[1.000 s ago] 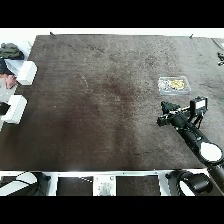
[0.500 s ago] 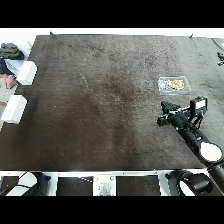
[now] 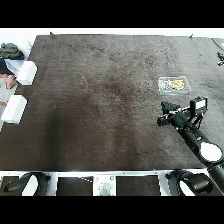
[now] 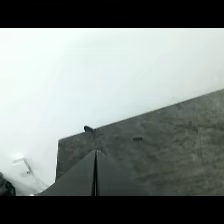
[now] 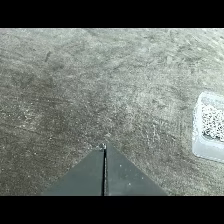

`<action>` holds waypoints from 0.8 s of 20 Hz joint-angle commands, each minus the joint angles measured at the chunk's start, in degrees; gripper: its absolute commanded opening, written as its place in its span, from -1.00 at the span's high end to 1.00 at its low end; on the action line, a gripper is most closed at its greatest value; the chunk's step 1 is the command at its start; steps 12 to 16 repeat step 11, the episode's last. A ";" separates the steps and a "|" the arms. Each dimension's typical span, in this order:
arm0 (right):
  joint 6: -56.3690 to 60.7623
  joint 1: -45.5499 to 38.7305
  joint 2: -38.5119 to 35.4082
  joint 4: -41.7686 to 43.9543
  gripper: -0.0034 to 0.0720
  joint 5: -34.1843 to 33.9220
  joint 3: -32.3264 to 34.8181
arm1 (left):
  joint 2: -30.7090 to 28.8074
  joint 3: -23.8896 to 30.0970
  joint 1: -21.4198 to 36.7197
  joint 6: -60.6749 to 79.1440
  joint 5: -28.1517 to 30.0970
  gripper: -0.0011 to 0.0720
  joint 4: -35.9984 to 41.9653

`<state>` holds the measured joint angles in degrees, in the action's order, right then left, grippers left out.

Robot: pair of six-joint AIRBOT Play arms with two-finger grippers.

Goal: Fold the box and place the chain.

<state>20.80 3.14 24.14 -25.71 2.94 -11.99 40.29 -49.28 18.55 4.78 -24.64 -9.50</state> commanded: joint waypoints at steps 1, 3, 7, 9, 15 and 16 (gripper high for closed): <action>0.02 0.00 -0.04 0.02 0.96 0.00 0.02 | -7.61 8.41 -9.75 1.70 13.84 0.96 2.58; 0.02 0.00 -0.04 0.00 0.96 0.00 0.02 | -11.19 13.66 -14.40 1.68 16.57 0.96 4.57; 0.02 0.00 -0.04 0.00 0.96 0.00 0.02 | -15.43 24.94 -23.93 1.73 22.56 0.96 6.95; 0.02 0.00 -0.04 0.02 0.96 0.00 0.02 | -15.78 28.50 -26.29 1.53 24.26 0.96 6.95; 0.02 0.00 -0.04 0.00 0.96 0.00 0.02 | -15.76 29.46 -26.53 1.25 23.98 0.95 6.95; 0.02 0.00 -0.04 0.00 0.96 0.00 0.02 | -15.76 29.46 -26.53 1.25 23.98 0.95 6.95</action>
